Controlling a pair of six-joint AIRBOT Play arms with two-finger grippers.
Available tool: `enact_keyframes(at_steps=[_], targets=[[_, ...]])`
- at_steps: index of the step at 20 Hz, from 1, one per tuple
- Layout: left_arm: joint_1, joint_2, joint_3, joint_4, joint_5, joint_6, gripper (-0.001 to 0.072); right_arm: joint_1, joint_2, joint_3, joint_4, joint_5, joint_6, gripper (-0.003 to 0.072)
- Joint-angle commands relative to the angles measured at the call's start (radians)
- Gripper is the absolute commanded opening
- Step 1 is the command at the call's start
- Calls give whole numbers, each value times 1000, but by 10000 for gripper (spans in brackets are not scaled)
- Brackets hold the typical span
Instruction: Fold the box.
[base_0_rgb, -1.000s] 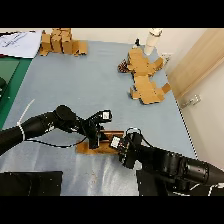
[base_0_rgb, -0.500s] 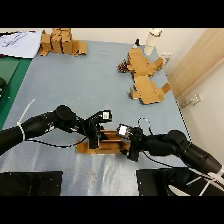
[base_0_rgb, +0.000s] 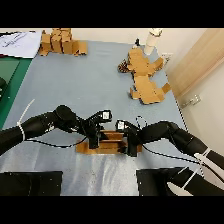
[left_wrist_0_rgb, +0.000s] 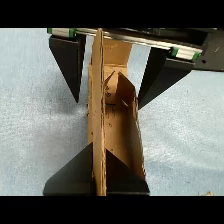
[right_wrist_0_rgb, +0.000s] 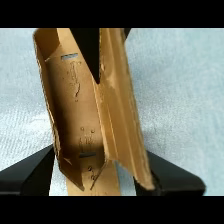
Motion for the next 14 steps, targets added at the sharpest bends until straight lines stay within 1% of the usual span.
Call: enact_keyframes(at_steps=[1,5,10,14], targets=[[0,-1,1,0,0,0,13,-9,-10,6,6,-14,-23,710],[0,-1,1,0,0,0,13,-8,-10,6,-16,-23,-24,709],[0,-1,1,0,0,0,13,-8,-12,-14,-14,-27,-160,708],[0,-1,1,0,0,0,13,-7,-12,-37,18,4,-173,708]])
